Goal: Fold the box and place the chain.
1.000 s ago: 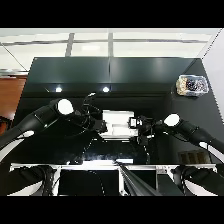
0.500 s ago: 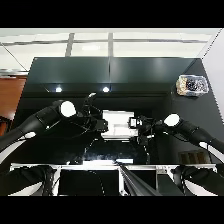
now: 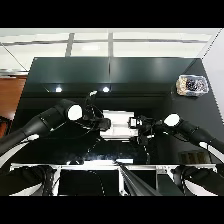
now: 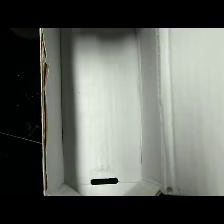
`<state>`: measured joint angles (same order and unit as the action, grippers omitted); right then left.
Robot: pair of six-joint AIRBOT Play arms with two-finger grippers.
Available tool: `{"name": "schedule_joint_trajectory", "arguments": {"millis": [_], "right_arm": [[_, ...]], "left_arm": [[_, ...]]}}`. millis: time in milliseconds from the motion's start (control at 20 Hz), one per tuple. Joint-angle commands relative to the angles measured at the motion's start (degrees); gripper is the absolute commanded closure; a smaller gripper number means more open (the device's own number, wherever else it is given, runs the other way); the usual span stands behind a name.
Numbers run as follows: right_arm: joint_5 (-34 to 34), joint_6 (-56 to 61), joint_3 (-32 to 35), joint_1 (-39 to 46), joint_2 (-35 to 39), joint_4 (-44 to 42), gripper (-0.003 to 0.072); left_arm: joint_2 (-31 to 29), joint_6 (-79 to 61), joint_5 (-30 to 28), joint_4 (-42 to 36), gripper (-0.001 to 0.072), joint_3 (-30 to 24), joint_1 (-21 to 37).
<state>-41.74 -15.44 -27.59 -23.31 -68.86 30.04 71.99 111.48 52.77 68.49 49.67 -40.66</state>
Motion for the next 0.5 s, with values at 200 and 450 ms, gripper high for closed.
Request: {"name": "schedule_joint_trajectory", "arguments": {"millis": [200,450], "right_arm": [[0.0,0.0,0.0,0.0,0.0,0.0,0.0589],[0.0,0.0,0.0,0.0,0.0,0.0,0.0588]], "left_arm": [[5.4,6.0,5.1,6.6,0.0312,5.0,-3.6],[9.8,10.5,9.8,11.1,0.0312,9.8,-5.2]]}}
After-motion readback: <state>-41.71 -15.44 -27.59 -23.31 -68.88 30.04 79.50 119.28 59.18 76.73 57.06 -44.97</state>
